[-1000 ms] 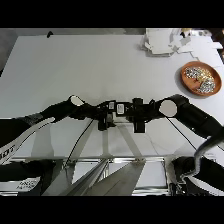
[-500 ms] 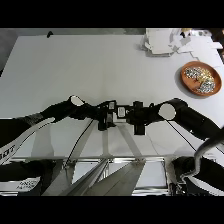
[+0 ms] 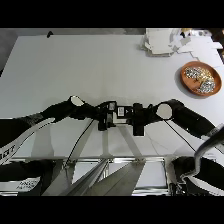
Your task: Fold the box and place the chain.
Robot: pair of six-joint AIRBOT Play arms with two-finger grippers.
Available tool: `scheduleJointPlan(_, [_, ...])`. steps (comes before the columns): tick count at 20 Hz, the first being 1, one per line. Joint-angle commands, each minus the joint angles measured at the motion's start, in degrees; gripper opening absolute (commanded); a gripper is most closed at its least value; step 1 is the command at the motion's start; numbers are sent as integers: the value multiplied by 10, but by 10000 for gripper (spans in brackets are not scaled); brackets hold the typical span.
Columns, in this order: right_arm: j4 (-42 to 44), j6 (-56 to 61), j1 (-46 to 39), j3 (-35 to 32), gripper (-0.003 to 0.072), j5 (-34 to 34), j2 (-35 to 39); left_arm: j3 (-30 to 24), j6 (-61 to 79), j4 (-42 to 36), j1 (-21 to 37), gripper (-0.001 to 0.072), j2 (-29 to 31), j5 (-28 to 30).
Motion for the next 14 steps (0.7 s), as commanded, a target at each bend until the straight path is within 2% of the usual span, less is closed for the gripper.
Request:
scheduleJointPlan(1, [-4, 2, 1, -1, 17, 4, 13, 0, -2, -2, 0, 150, 0, -1])
scheduleJointPlan(9, [-7, 43, 0, -1, 18, -50, 135, 0, -2, -2, 0, 150, 0, -1])
scheduleJointPlan(12, [-50, 146, 0, -1, 18, -32, 199, 0, -2, -2, 0, 150, 0, -1])
scheduleJointPlan(14, [-120, 277, -2, -1, 18, 14, 238, 0, -2, -2, 0, 150, 0, -1])
